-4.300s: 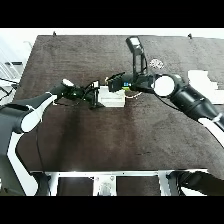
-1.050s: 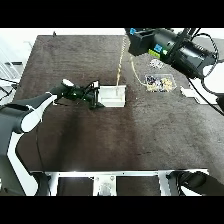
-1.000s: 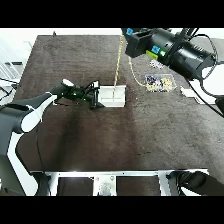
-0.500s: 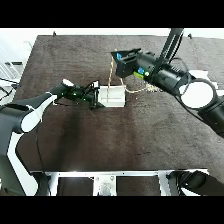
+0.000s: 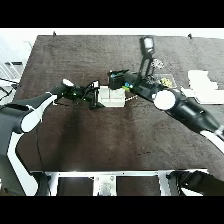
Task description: Fold the box and place the chain.
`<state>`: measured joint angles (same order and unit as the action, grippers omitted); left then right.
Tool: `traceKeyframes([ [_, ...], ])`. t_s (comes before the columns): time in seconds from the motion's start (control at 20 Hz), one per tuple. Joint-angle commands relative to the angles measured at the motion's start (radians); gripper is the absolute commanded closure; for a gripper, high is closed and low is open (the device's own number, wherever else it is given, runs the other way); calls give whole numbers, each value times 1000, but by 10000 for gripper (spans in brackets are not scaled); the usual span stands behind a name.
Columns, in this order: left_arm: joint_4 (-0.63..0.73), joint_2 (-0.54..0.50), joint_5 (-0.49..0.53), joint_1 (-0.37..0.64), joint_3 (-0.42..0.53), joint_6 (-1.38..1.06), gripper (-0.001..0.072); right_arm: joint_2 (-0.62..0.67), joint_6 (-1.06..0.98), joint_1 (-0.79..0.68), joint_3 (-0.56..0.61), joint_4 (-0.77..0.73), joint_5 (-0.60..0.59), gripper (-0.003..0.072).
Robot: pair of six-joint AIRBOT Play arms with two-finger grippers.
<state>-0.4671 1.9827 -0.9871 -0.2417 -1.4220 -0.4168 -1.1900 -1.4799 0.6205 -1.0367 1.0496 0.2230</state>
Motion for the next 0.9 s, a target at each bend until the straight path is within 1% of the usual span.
traceKeyframes([
  [0.0, 0, 0, 0, 0, 0, 0, 650, -150, -2, -1, 8, 2, -21, 673],
  [0.1, 0, 0, 0, 0, 0, 0, 649, -230, -5, -1, 17, 1, -22, 673],
  [0.2, 0, 0, 0, 0, 0, 0, 649, -282, -5, -10, 18, 2, -21, 663],
  [0.25, 0, 0, 0, 0, 0, 0, 649, -289, -5, -24, 18, 2, -21, 485],
  [0.3, 0, 0, 0, 0, 0, 0, 650, -286, -5, -43, 18, 2, -21, 223],
  [0.35, 0, 0, 0, 0, 0, 0, 649, -275, -5, -68, 18, 2, -21, 150],
  [0.45, 0, 0, 0, 0, 0, 0, 649, -224, -1, -130, 19, 5, -2, 150],
  [0.55, 0, 0, 0, 0, 0, 0, 649, -139, -2, -208, 35, 57, 47, 150],
  [0.65, 0, 0, 0, 0, 0, 0, 650, -48, -2, -302, 101, 62, 55, 151],
  [0.7, 0, 0, 0, 0, 0, 0, 649, -24, -11, -352, 143, 61, 55, 150],
  [0.8, 0, 0, 0, 0, 0, 0, 649, -34, -85, -452, 214, 49, 54, 150],
  [0.85, 0, 0, 0, 0, 0, 0, 650, -65, -94, -491, 228, 31, 54, 151],
])
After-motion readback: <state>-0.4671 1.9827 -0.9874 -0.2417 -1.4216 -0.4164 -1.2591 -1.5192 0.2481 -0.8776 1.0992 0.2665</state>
